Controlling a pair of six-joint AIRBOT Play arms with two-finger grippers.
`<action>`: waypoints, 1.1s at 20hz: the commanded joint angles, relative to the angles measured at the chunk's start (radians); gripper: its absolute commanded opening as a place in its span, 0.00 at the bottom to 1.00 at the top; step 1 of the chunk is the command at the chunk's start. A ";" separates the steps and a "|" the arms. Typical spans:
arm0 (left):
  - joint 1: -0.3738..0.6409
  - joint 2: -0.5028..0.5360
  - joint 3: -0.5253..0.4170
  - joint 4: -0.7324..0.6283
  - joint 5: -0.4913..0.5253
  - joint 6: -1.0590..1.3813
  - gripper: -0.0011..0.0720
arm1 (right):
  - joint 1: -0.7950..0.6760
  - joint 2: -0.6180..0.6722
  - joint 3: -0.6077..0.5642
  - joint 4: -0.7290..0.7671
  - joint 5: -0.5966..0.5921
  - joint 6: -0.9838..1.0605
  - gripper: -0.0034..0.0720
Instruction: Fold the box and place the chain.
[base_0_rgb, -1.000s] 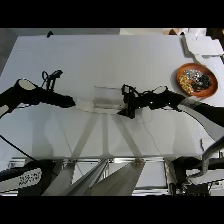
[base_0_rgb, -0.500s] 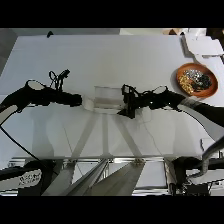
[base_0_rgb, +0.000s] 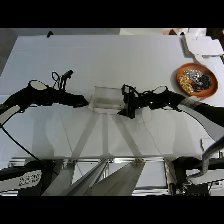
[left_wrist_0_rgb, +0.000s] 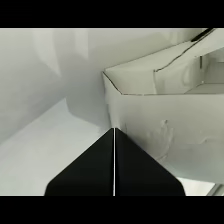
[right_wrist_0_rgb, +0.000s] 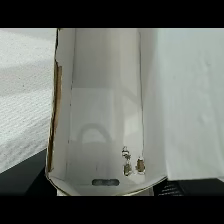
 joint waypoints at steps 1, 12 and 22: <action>-0.002 0.002 0.000 -0.020 -0.028 0.000 0.11 | 0.000 0.000 0.000 0.000 0.000 0.000 0.73; 0.001 0.032 0.000 -0.030 -0.064 0.045 0.25 | 0.000 0.000 0.000 0.000 0.000 0.000 0.73; -0.064 0.073 0.000 -0.050 0.034 0.045 0.26 | 0.000 0.000 0.000 0.000 0.000 0.000 0.73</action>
